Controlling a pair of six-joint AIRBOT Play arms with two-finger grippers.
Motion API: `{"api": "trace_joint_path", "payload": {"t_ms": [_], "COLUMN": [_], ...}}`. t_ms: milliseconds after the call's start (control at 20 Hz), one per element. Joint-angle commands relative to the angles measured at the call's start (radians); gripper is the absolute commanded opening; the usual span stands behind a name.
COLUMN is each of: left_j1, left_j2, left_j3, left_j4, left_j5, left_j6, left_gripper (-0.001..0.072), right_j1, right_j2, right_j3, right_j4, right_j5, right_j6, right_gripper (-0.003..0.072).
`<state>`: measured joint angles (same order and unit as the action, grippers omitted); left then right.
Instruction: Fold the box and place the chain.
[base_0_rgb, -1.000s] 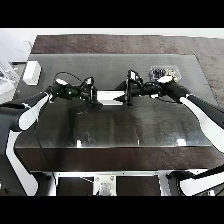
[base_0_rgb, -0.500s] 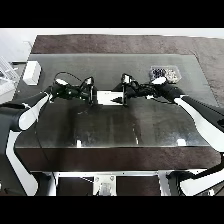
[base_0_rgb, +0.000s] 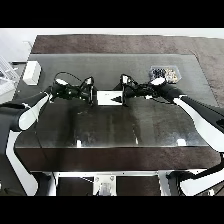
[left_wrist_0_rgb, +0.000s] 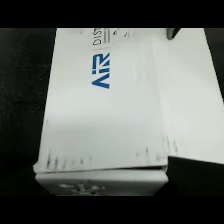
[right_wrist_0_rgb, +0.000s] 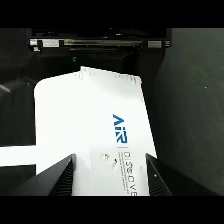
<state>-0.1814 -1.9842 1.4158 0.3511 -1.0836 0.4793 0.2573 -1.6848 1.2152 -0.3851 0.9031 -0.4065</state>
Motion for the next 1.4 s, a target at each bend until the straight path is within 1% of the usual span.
{"api": "trace_joint_path", "payload": {"t_ms": [0,50,150,250,400,450,550,700,850,1050,1350], "left_j1": [0.000,0.000,0.000,0.000,0.000,0.000,0.000,0.000,0.000,0.000,0.000], "left_j2": [0.001,0.001,0.001,0.001,0.001,0.001,0.001,0.001,0.001,0.001,0.001], "left_j3": [0.000,0.000,0.000,0.000,0.000,0.000,0.000,0.000,0.000,0.000,0.000], "left_j4": [0.000,0.000,0.000,0.000,0.000,0.000,0.000,0.000,0.000,0.000,0.000], "left_j5": [0.000,-0.001,-0.001,0.000,-0.001,0.000,0.000,-0.001,-0.001,-0.001,-0.002], "left_j6": [0.000,0.000,0.000,0.000,0.000,0.000,0.000,0.000,0.000,0.000,0.000], "left_gripper": [0.0558,0.0558,0.0558,0.0558,0.0558,0.0558,0.0558,0.0558,0.0558,0.0558,0.0558], "right_j1": [-0.002,-0.006,-0.014,-0.014,-0.013,-0.008,0.002,0.030,0.040,0.040,0.040], "right_j2": [0.008,0.021,0.058,0.077,0.073,0.069,0.048,0.021,0.021,0.023,0.053], "right_j3": [0.001,0.000,-0.018,-0.043,-0.083,-0.093,-0.097,-0.097,-0.089,-0.069,-0.045], "right_j4": [0.000,0.001,0.018,0.022,0.024,0.027,0.030,0.029,0.030,0.031,0.093], "right_j5": [0.007,0.007,0.011,0.052,0.048,0.043,-0.018,-0.135,-0.211,-0.216,-0.215], "right_j6": [-0.014,-0.013,-0.014,-0.014,-0.014,-0.021,-0.022,-0.025,-0.025,-0.063,-0.116], "right_gripper": [0.0454,0.0419,0.0452,0.0451,0.0454,0.0497,0.0518,0.0518,0.0518,0.0517,0.0511]}}
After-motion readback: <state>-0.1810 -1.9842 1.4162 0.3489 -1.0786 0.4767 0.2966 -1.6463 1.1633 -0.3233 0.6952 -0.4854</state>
